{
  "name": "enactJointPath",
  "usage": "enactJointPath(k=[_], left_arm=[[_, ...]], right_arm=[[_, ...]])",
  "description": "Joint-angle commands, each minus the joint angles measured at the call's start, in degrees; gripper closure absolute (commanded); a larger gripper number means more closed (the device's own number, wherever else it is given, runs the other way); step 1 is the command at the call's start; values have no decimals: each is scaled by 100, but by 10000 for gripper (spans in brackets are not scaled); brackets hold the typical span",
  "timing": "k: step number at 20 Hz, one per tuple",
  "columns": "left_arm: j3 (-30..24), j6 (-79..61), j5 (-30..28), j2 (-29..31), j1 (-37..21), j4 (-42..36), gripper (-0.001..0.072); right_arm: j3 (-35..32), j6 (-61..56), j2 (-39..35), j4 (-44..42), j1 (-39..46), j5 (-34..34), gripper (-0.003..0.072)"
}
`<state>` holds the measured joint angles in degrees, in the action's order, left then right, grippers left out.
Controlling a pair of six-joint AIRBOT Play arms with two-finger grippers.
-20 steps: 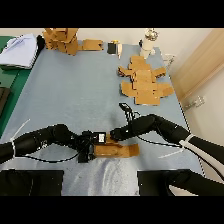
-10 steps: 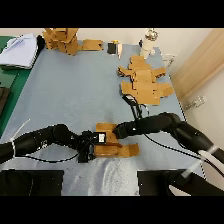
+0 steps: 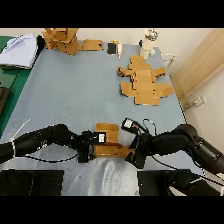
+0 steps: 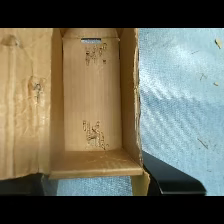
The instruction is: Fold the box.
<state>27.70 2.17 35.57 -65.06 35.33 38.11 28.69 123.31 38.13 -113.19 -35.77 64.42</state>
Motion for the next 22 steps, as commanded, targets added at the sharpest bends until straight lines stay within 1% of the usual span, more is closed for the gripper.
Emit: enactJointPath(k=[1, 4, 7, 8, 9, 10, 12, 13, 15, 16, 19, 22], left_arm=[[-2, 0, -2, -2, 2, 0, 183], [-2, 0, -2, -2, 2, 0, 183], [-4, -2, 0, -2, 2, 0, 183], [-4, -2, 0, -2, 2, 0, 183], [-4, 0, -2, -2, 2, 0, 183], [-2, 0, -2, -2, 2, 0, 183], [-2, 0, -2, -2, 2, 0, 183], [-4, 0, 0, -2, 2, 0, 183], [-4, -2, -2, -2, 2, 0, 183], [-2, 0, -2, -2, 2, 0, 183], [-2, 0, -2, -2, 2, 0, 183], [-2, 0, -2, -2, 2, 0, 183]], right_arm=[[-227, 1502, 372, 245, -164, -835, 126], [-221, 1982, 837, 361, -164, -1375, 126], [-221, 2444, 1056, 369, -164, -1637, 128], [-221, 2540, 1058, 343, -175, -1622, 180], [-221, 2612, 1047, 299, -199, -1572, 288], [-221, 2634, 1038, 249, -238, -1497, 367], [-223, 2632, 1038, 216, -365, -1438, 478], [-221, 2634, 1038, 192, -428, -1464, 494], [-221, 2632, 1038, 179, -566, -1550, 504], [-221, 2632, 1038, 175, -625, -1585, 530], [-221, 2632, 1038, 177, -748, -1668, 531], [-223, 2636, 1045, 168, -750, -2103, 533]])
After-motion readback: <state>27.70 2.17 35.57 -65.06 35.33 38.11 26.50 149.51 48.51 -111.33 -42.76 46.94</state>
